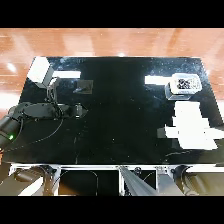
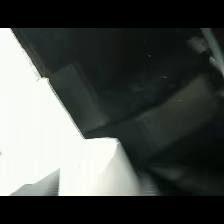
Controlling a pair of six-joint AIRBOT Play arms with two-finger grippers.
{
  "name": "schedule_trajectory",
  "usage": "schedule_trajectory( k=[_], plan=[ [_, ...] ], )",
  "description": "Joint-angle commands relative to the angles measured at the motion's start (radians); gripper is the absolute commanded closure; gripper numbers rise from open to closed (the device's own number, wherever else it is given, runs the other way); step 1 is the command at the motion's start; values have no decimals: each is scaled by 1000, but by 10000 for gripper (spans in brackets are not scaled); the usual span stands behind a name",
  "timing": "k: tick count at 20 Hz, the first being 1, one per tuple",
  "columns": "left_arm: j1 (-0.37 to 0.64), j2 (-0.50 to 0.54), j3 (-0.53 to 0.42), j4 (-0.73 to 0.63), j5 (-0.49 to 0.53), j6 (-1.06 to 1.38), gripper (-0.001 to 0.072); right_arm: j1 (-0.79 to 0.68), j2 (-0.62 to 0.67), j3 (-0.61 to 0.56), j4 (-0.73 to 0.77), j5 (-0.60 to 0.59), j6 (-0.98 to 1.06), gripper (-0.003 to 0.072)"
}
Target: Fold the box and place the chain.
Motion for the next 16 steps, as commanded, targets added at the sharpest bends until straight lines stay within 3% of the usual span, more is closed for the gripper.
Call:
schedule_trajectory(
  k=[1, 2, 8, 13, 16],
  plan=[
    [-1, -3, 0, -4, -1, 0, 80, 24, -3, 0, -16, 84, 2, 508],
    [-1, -3, 0, -4, -2, 0, 80, 24, -3, 0, -20, 103, -10, 661],
    [0, -3, 0, -4, -5, 0, 80, 127, 72, -56, 81, 132, -22, 647],
    [2, -8, 0, -2, -18, 0, 81, 378, 228, -240, 323, 56, -18, 647],
    [4, -18, 0, -3, -49, 0, 81, 570, 339, -348, 426, -64, 24, 647]
  ],
)
